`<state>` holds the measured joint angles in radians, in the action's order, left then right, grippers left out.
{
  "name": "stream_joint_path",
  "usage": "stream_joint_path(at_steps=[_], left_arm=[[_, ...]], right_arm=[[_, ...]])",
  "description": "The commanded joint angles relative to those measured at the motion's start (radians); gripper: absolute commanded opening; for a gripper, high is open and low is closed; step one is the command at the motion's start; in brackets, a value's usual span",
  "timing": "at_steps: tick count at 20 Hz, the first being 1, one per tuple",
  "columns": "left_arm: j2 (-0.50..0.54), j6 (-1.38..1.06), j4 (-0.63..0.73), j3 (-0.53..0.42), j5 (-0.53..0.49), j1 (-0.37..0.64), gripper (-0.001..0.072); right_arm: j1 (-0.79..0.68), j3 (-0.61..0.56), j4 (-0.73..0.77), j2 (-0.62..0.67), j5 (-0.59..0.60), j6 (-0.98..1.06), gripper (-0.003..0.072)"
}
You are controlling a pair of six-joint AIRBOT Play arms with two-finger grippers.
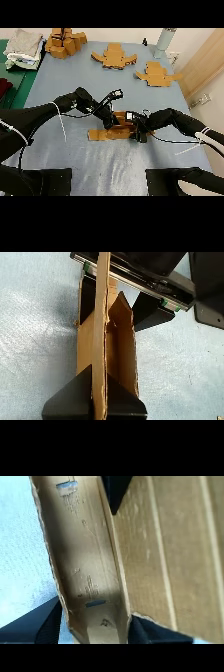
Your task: Fold the box.
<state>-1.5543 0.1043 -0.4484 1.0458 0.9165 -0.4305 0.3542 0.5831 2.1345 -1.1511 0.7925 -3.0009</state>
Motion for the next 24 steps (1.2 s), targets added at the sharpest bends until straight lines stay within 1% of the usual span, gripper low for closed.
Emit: stream_joint_path(at_steps=[1, 18, 24], left_arm=[[0.000, 0.000, 0.000, 0.000, 0.000, 0.000, 0.0014], [0.000, 0.000, 0.000, 0.000, 0.000, 0.000, 0.0014], [0.000, 0.000, 0.033, 0.000, 0.000, 0.000, 0.0014]], right_arm=[[0.003, -0.001, -0.006, -0.003, -0.006, 0.000, 0.0498], [0.003, -0.001, -0.010, -0.003, -0.002, 0.000, 0.0498], [0.003, -0.001, -0.010, -0.003, 0.003, 0.000, 0.0498]])
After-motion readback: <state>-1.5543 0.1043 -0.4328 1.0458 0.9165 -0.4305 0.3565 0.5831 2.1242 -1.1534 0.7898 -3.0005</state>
